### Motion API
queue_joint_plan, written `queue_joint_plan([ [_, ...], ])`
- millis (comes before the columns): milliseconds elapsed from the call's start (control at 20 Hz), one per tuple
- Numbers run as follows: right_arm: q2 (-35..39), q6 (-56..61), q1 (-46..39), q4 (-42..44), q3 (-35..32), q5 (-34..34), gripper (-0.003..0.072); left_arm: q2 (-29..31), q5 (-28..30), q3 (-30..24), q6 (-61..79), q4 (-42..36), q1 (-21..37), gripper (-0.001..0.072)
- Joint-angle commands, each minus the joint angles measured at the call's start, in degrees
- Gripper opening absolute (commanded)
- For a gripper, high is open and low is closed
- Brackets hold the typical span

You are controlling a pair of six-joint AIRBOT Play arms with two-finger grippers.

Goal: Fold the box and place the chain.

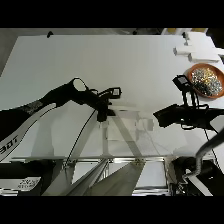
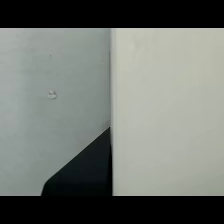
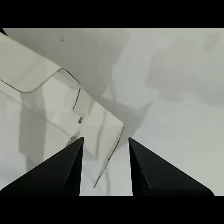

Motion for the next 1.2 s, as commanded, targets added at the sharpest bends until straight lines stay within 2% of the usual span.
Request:
queue_joint_plan([
  [0, 0.02, -0.7, 0.04, -1.7, 0.09, -0.85, 0.0315, -1.03, 4.81, -0.02, 0.59, -0.76, -1.55, 0.0005],
  [250, 0.0, -2.64, 0.04, -2.89, 0.09, -0.9, 0.0314, -1.31, 9.4, -0.02, 0.57, -0.66, -3.74, 0.0005],
  [400, 0.0, -3.48, 0.04, -2.91, 0.09, -0.85, 0.0314, -1.49, 10.27, -0.02, 0.26, -0.85, -4.09, 0.0005],
  [550, 0.0, -5.16, 0.04, -2.91, 0.09, -0.83, 0.0314, -1.25, 10.25, -0.02, -7.43, -0.55, -4.09, 0.0003],
  [850, 0.0, -6.05, 0.04, -2.89, 0.09, -0.37, 0.0314, 3.65, 8.35, -0.11, -16.44, 8.26, -4.83, -0.0003],
  [1000, 0.0, -6.05, 0.04, -2.89, 0.09, -0.35, 0.0314, 5.79, 8.85, -2.21, -19.17, 8.57, -5.29, -0.0003],
  [1150, 0.0, -6.05, 0.04, -2.89, 0.09, -0.33, 0.0314, 6.32, 15.23, -7.13, -18.93, 8.57, -7.21, -0.0002],
])
